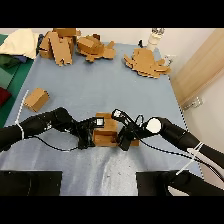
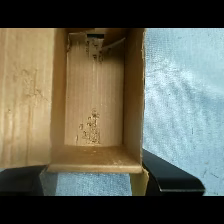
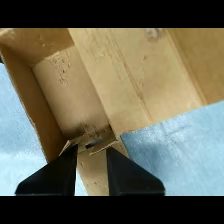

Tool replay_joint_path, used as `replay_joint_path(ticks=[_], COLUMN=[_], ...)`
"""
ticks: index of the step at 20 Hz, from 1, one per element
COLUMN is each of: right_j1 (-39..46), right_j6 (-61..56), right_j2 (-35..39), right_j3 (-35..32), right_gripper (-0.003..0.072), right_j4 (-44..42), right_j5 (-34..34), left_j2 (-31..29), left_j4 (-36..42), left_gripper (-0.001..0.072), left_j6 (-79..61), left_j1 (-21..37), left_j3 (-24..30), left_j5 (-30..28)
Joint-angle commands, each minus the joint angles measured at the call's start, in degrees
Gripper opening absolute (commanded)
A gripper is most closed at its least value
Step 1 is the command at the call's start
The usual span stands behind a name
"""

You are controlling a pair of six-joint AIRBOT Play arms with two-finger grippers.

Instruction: Fold the box.

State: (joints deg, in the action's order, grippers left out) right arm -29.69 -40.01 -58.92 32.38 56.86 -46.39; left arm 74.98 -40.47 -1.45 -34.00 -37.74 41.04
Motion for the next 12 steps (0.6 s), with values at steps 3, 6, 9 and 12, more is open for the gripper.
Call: replay_joint_path(ticks=[3,6,9,12], right_j1=[-0.07,-0.07,-0.07,-0.09], right_j6=[1.53,1.53,1.53,1.55], right_j2=[-0.07,-0.2,-0.2,-0.59], right_j3=[0.04,0.02,0.02,0.02], right_gripper=[0.027,0.027,0.0277,0.0478], right_j4=[-3.91,-4.46,-5.73,-8.0], right_j5=[0.42,0.48,0.83,1.25], left_j2=[-0.02,-0.02,-0.02,-0.02], left_j4=[0.02,0.02,0.02,0.0], left_gripper=[0.0516,0.0516,0.0516,0.0516], left_j6=[0.0,0.0,0.0,0.0], left_j1=[0.04,0.04,0.04,0.04], left_j3=[-0.04,-0.04,-0.04,-0.04], left_j5=[0.0,0.0,0.0,0.0])
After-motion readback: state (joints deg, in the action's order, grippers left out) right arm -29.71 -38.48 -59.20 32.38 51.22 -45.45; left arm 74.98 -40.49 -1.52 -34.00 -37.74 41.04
